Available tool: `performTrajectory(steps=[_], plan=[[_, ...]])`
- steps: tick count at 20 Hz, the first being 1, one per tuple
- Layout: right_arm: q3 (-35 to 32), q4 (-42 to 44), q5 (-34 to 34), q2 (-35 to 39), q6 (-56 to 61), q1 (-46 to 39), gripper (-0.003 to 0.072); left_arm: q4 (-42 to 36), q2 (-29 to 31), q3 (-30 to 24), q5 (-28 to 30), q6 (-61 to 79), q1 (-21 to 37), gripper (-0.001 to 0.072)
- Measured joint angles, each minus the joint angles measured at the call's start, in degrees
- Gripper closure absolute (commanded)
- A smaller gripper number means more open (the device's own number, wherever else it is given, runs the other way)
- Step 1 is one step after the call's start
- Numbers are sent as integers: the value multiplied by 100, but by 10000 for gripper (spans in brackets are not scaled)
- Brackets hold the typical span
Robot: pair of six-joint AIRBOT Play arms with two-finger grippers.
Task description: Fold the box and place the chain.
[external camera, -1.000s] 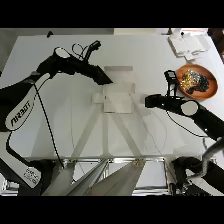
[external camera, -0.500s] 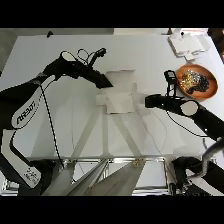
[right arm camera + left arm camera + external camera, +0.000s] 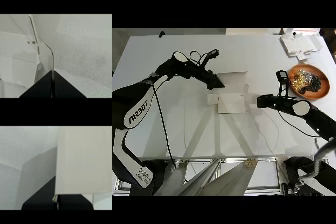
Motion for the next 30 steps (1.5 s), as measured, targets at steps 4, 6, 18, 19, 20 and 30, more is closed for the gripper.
performTrajectory(steps=[4,6,18,19,20,30], plan=[[0,-2,-4,0,0,0,676,0,0,0,-11,24,2,699],[0,-2,-4,2,0,0,676,0,0,0,-13,28,2,699],[4,0,-17,4,4,0,136,15,-4,-2,2,37,4,703],[11,2,-22,22,7,-2,136,11,9,-2,-28,24,7,704],[11,0,-26,50,7,-2,136,13,42,-2,-66,-17,17,704],[17,2,-2,1239,42,-2,137,603,1751,-2,-728,-756,920,707]])
